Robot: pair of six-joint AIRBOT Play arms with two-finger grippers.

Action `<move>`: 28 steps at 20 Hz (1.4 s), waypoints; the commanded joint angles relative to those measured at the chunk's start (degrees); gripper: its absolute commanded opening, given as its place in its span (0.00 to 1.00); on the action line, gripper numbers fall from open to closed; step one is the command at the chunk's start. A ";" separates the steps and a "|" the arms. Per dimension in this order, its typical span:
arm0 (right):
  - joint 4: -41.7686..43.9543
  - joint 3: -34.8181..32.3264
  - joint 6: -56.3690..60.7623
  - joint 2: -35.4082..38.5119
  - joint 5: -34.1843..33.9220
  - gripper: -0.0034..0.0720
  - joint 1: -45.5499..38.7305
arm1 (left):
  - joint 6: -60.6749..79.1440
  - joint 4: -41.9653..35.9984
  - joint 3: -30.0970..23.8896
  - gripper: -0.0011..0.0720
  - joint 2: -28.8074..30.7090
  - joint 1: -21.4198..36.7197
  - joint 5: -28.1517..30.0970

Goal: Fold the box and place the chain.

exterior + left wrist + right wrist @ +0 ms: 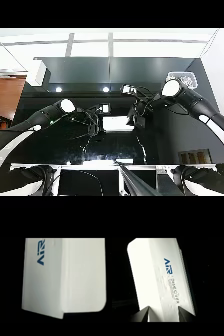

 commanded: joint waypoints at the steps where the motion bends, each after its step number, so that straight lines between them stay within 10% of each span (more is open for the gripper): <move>1: -1.38 -0.04 0.15 0.46 -1.88 0.38 0.63 | 0.02 -0.04 0.04 0.49 0.00 0.04 0.00; 22: -2.97 -0.07 1.68 0.09 -3.13 0.22 3.54 | 0.02 -0.04 0.04 0.49 0.00 0.04 0.00; 27: -5.57 -0.04 4.26 0.11 -1.66 0.25 3.54 | 0.02 -0.04 0.04 0.49 0.00 0.04 0.00; 28: -5.53 -0.04 4.28 0.11 -1.62 0.42 3.54 | 0.02 -0.04 0.04 0.49 0.00 0.04 0.00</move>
